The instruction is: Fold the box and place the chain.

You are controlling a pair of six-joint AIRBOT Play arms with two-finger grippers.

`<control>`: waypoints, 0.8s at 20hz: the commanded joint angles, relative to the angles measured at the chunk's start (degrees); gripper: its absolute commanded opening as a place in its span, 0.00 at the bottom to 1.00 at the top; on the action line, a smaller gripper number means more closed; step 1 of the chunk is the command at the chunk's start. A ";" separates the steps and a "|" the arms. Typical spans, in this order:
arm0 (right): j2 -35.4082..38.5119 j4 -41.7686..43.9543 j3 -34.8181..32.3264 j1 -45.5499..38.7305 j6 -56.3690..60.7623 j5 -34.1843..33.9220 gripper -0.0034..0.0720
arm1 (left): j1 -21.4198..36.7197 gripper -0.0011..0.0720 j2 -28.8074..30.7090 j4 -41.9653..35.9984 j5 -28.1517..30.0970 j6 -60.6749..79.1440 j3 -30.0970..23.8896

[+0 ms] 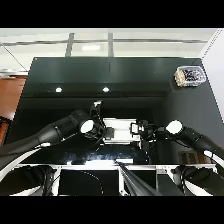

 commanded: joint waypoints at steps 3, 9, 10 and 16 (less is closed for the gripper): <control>-0.04 0.02 0.02 0.02 0.02 0.24 0.75 | -3.10 0.52 -1.81 6.62 -1.14 -8.41 1.90; -0.02 0.02 0.02 0.02 0.02 0.24 0.75 | -3.13 0.51 -3.04 6.60 -2.21 -10.10 2.43; -0.04 0.02 0.02 0.02 0.02 0.24 0.75 | -3.13 0.50 -3.48 6.58 -2.49 -10.08 2.89; -0.02 0.02 0.02 0.02 0.02 0.26 0.75 | -3.10 0.49 -5.79 7.67 -5.49 -9.90 6.64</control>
